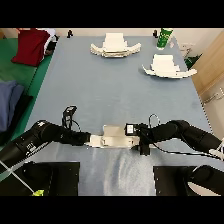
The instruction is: Fold the box.
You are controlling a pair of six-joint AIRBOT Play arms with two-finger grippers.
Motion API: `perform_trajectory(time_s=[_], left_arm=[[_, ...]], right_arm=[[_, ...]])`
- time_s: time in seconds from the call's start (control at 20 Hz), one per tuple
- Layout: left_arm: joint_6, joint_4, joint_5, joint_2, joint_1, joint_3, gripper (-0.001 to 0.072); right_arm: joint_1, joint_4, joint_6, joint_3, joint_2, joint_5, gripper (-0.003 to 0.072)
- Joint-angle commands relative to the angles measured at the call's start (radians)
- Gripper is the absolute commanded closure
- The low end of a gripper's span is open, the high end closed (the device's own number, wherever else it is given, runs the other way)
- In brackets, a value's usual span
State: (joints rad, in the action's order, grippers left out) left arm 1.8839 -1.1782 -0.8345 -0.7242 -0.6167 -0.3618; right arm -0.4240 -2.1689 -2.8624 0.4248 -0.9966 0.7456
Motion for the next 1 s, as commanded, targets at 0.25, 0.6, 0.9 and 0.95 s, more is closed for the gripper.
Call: perform_trajectory(time_s=[0.25,0.6,0.9,0.95], left_arm=[[-0.146,0.271,0.044,0.029,-0.001,0.031,0.0696],[-0.253,0.401,0.094,0.069,0.0,0.031,0.0694],[-0.25,0.403,0.095,0.069,0.0,0.031,0.0309],[-0.249,0.406,0.095,0.069,0.0,0.031,0.0309]], right_arm=[[0.0,0.0,0.0,0.0,0.0,0.0,0.0175],[0.0,0.0,0.0,0.0,0.0,0.0,0.0175],[0.0,0.0,0.0,0.0,0.0,0.0,0.0174],[0.0,0.0,0.0,0.0,0.0,0.0,0.0175]])
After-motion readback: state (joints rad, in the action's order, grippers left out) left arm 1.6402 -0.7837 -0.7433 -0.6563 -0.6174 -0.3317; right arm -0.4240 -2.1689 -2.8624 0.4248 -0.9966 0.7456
